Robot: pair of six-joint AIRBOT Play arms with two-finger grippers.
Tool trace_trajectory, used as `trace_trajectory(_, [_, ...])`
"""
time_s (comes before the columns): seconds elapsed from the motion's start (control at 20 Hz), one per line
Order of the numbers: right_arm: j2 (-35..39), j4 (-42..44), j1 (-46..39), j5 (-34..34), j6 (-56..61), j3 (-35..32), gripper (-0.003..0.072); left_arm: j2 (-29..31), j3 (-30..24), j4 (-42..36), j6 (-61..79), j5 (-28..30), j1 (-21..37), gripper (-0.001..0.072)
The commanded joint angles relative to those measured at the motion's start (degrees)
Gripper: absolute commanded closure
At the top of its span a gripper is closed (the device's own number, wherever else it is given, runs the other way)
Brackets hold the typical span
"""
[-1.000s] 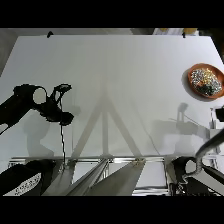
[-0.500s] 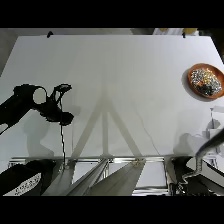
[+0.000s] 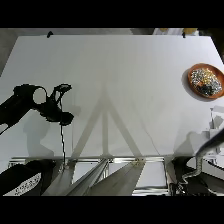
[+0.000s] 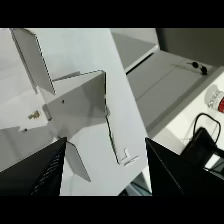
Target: Fold the box and place the chain.
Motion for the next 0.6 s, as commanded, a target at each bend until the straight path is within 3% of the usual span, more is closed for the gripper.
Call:
trace_trajectory(0.0, [-6.21,-1.16,-0.07,2.4,-0.11,3.04,0.0191,0.0,-0.02,0.02,0.02,0.02,-0.04,0.0318])
trace_trajectory(0.3, [-10.43,-2.54,-0.52,5.14,5.14,3.13,0.0234,0.0,-0.02,0.02,0.02,0.02,-0.04,0.0318])
trace_trajectory(0.45, [-10.43,-3.45,-2.34,7.04,7.04,3.15,0.031,0.0,-0.02,0.02,0.02,0.02,-0.04,0.0318])
trace_trajectory(0.5, [-10.36,-3.41,-2.89,7.67,8.15,3.15,0.0381,0.0,-0.02,0.02,0.02,0.0,-0.04,0.0318])
trace_trajectory(0.55, [-10.29,-3.34,-2.99,8.35,8.72,3.15,0.0512,0.0,-0.02,0.02,0.02,0.0,-0.04,0.0318])
